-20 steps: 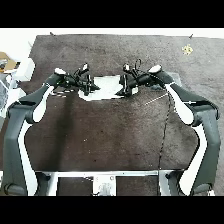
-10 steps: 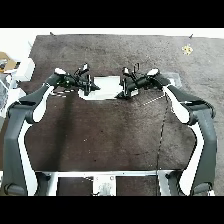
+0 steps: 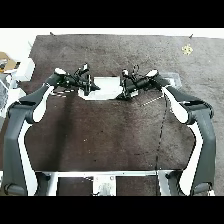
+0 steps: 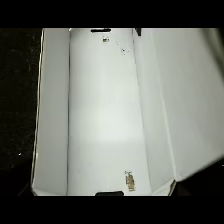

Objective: Fold the box and place the chain.

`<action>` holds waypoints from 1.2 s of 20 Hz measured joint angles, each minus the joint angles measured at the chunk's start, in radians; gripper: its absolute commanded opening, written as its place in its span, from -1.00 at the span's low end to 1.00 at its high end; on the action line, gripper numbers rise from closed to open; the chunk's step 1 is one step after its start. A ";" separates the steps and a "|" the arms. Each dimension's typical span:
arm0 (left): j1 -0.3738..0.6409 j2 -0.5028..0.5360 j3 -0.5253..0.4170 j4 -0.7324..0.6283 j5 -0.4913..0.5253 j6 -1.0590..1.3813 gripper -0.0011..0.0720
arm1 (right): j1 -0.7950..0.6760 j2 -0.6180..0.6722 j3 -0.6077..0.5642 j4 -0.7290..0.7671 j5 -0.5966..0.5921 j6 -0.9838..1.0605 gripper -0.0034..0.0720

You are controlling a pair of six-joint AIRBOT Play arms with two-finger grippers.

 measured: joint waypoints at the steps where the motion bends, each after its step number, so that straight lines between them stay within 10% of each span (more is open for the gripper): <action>1: 0.000 0.000 0.000 0.000 0.000 0.000 -0.94 | 0.000 -0.003 0.000 0.000 0.000 -0.001 0.74; 7: 0.000 0.000 0.000 0.000 0.000 0.000 -0.94 | 0.000 -0.020 0.007 0.012 0.003 -0.013 0.25; 24: 0.000 0.000 0.000 0.000 0.001 -0.001 -0.94 | -0.001 -0.026 0.008 0.009 -0.021 -0.015 0.27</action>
